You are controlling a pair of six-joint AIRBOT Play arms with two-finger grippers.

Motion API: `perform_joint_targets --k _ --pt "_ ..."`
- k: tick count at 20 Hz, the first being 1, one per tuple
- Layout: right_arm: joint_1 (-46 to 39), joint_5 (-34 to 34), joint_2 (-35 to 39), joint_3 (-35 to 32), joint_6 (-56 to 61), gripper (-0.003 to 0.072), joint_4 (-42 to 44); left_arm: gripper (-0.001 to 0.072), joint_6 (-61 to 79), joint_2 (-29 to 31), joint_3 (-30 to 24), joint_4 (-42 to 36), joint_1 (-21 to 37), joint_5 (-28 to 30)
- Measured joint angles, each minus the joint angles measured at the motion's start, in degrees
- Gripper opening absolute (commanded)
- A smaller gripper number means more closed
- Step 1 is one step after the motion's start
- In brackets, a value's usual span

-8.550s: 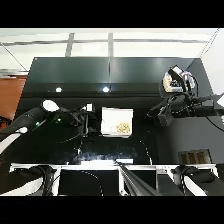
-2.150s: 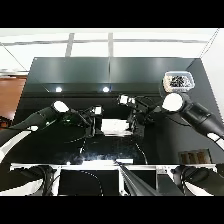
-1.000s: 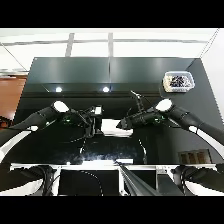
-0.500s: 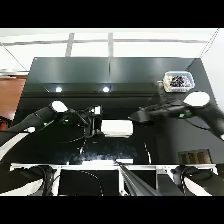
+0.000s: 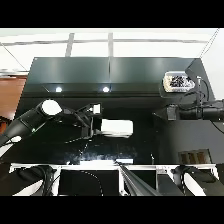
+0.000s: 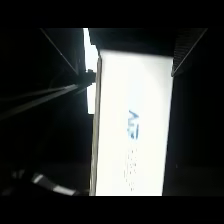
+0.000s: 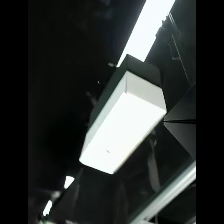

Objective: Fold the box and place the chain.

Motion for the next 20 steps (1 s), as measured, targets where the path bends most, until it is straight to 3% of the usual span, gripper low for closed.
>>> perform_joint_targets --k 4,9,20 --pt "-0.85 -1.22 0.46 0.0 0.22 0.0013 -0.98 0.0701 -3.76 -5.42 6.12 0.28 -5.51 2.51" --pt "-1.14 -1.73 0.59 0.0 0.37 0.0013 -2.08 0.0701 -6.27 -13.07 12.24 -0.63 -8.13 2.6" --pt "-1.14 -2.01 0.61 0.0 0.13 0.0013 -2.62 0.0702 -7.56 -17.49 14.01 -1.55 -9.2 -0.7"
